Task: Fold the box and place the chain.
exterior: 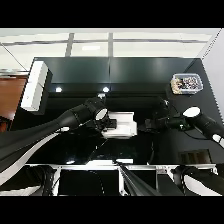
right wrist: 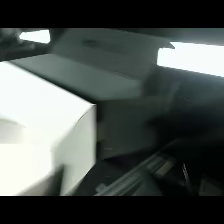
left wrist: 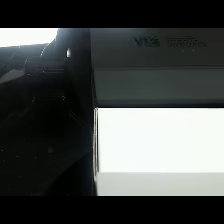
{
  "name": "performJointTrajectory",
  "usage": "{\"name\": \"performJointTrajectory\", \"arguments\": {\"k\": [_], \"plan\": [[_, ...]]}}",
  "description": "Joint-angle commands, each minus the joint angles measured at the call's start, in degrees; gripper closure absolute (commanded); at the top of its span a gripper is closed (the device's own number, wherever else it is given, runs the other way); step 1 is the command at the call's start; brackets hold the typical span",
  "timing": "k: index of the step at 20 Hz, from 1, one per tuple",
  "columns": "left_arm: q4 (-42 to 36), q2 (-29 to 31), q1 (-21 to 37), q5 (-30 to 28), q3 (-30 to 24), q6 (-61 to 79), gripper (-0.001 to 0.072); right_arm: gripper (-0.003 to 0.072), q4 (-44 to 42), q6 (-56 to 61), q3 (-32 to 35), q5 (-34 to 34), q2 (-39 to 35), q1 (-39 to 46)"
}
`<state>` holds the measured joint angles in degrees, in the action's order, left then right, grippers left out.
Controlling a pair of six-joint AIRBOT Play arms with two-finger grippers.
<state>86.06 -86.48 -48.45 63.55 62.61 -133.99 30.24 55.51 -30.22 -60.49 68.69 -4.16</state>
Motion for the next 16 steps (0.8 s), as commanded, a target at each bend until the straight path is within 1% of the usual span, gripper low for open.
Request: {"name": "performJointTrajectory", "arguments": {"k": [1,5,8,9,14,16], "plan": [[0.02,-0.02,0.02,-0.07,0.02,0.02,0.0683,0.0112,2.84,-1.53,-5.79,-6.82,0.44,-0.74],[0.04,-0.02,0.02,-0.07,0.02,0.02,0.0683,0.0115,1.68,1.31,-6.47,-6.32,0.46,-3.21],[0.02,-0.02,0.02,-0.35,0.02,0.02,0.0683,0.0117,3.26,6.56,-6.49,0.68,0.46,-9.27],[0.02,-0.02,0.02,-0.33,0.02,0.02,0.0683,0.0208,3.67,7.56,-6.49,3.06,0.46,-11.3],[0.02,-0.02,0.02,-0.33,0.02,0.02,0.0682,0.0222,5.03,15.47,-6.58,9.11,0.46,-17.42],[0.02,-0.02,0.0,-0.33,0.02,0.02,0.0683,0.0222,8.76,19.82,-7.08,10.56,0.46,-19.34]]}}
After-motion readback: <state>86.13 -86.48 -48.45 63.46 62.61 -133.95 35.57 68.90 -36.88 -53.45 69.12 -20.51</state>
